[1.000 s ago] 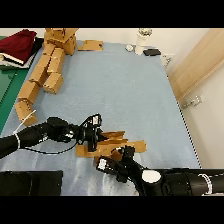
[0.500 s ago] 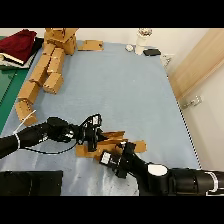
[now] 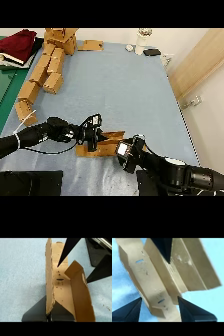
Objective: Fold the box.
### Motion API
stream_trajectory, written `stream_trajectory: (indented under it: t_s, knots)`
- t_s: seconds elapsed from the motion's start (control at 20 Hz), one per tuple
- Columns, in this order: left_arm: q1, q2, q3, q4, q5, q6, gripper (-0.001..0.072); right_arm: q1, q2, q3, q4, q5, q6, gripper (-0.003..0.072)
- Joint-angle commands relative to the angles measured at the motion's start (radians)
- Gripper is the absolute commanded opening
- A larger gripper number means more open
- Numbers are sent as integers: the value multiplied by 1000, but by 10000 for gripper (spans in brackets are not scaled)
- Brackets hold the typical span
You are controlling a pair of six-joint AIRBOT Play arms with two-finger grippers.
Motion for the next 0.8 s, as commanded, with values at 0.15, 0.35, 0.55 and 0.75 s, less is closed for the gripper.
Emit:
stream_trajectory:
  t_s: [0.15, 0.35, 0.55, 0.75]
  knots:
    - [0, 0, 0, 0, 0, 0, 13, -211, 59, -18, 295, 68, -425, 720]
    - [0, 0, 0, 0, 0, 0, 13, -454, 56, -8, 641, 102, -881, 720]
    - [0, 0, 0, 0, 0, 0, 13, -683, -57, 57, 1000, -14, -1354, 720]
    - [0, 0, 0, 0, 0, 0, 14, -813, -283, 171, 1202, -192, -1669, 720]
